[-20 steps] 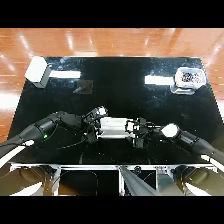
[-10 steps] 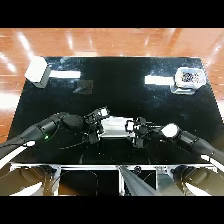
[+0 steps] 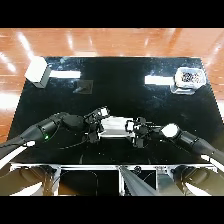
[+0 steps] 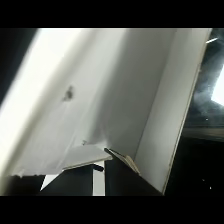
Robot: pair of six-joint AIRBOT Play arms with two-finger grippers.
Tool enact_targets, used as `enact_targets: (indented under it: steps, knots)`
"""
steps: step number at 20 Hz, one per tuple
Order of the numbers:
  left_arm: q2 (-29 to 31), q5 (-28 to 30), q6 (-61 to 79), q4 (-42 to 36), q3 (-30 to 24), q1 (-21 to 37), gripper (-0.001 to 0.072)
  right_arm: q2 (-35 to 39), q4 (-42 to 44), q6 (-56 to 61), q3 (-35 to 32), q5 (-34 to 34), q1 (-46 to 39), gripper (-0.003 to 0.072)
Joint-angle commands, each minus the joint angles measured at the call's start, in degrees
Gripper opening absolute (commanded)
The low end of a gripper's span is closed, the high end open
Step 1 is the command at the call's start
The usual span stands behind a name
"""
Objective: Fold the box and place the chain.
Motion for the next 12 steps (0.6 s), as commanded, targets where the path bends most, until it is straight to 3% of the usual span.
enact_targets:
  steps: [1, 2, 3, 6, 7, 8, 10, 12]
  knots:
    - [-0.04, -0.15, -0.07, -0.13, 0.07, -0.02, 0.0248, -0.02, 0.0, 0.0, -0.02, 0.04, 0.02, 0.0495]
    - [-0.04, -1.11, -0.31, -0.46, 0.07, -0.07, 0.0386, -0.02, 0.02, 0.0, -0.02, 0.04, 0.02, 0.0494]
    - [-0.04, -1.7, -0.28, -0.72, 0.07, -0.2, 0.0432, -0.02, 0.0, 0.0, -0.02, 0.04, 0.02, 0.0494]
    - [-0.04, -2.82, -0.28, -0.7, 0.07, -0.24, 0.0402, -0.02, 0.0, 0.0, -0.02, 0.04, 0.02, 0.0495]
    - [-0.04, -2.78, -0.28, -0.7, 0.07, -0.24, 0.0282, -0.02, 0.02, 0.0, -0.02, 0.04, 0.02, 0.0495]
    - [-0.04, -2.71, -0.28, -0.7, 0.07, -0.24, 0.0229, -0.02, 0.02, 0.0, -0.02, 0.04, 0.02, 0.0495]
    - [-0.04, -2.78, -0.28, -0.72, 0.07, -0.24, 0.0235, -0.02, 0.02, 0.0, -0.02, 0.04, 0.02, 0.0494]
    - [-0.04, -2.82, -0.31, -1.18, 0.07, -0.26, 0.0371, -0.02, 0.0, 0.0, -0.02, 0.04, 0.02, 0.0495]
